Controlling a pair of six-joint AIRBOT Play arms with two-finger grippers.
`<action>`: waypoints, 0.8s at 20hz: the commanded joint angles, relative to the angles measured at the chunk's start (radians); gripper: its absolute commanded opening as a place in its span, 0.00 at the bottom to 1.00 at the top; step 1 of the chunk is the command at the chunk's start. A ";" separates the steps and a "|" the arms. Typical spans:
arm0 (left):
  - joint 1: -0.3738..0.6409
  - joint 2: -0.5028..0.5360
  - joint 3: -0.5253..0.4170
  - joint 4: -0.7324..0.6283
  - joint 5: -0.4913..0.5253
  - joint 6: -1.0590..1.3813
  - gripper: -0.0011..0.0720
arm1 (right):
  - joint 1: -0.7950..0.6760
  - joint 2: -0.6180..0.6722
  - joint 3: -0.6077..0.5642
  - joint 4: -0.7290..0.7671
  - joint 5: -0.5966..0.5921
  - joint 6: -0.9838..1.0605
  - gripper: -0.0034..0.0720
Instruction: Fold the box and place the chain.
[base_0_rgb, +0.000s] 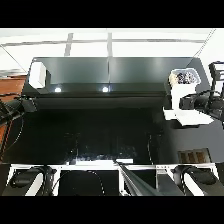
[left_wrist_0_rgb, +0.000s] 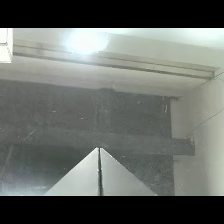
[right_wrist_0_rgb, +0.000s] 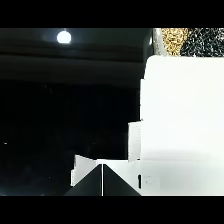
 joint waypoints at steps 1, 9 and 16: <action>-0.001 0.000 0.000 0.000 0.000 0.000 0.06 | 0.000 -0.001 0.001 0.000 0.000 0.000 0.07; -0.001 0.000 0.000 0.000 0.000 0.000 0.06 | 0.000 -0.001 0.001 0.000 0.000 0.000 0.07; -0.001 0.000 0.000 -0.008 0.055 0.000 0.06 | 0.000 -0.001 0.001 0.001 -0.194 0.000 0.07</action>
